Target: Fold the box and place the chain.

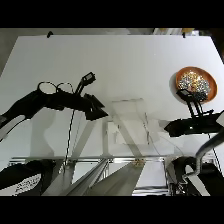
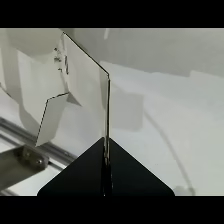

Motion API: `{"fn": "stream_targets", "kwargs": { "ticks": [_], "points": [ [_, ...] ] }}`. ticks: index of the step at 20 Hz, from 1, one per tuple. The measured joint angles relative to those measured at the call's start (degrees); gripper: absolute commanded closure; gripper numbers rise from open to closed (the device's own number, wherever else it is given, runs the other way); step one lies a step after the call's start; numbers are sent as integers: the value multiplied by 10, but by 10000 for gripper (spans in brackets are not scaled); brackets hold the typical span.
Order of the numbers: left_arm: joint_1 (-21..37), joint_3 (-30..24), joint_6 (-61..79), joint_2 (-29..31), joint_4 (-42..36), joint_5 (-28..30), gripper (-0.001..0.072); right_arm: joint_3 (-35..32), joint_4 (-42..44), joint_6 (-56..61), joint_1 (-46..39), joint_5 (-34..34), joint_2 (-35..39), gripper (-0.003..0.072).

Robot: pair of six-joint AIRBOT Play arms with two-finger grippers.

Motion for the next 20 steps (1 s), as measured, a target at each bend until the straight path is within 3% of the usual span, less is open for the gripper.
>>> {"fn": "stream_targets", "kwargs": {
  "ticks": [6,11,13,15,17,18,20],
  "points": [
    [-9,13,64,-83,-60,-28,137,0,12,-3,3,5,-20,670],
    [-47,58,74,-140,-73,-57,165,0,21,-4,3,7,-23,670],
    [-65,72,74,-153,-73,-60,331,0,23,-4,3,7,-23,670],
    [-77,79,74,-160,-68,-63,450,0,24,-5,3,6,-23,670],
    [-81,83,74,-163,-59,-63,653,0,24,-7,3,1,-23,669],
    [-81,84,75,-164,-55,-62,707,0,24,-7,3,-2,-23,669],
    [-81,86,84,-163,-47,-61,707,0,25,-8,3,-8,-24,668]
  ]
}}
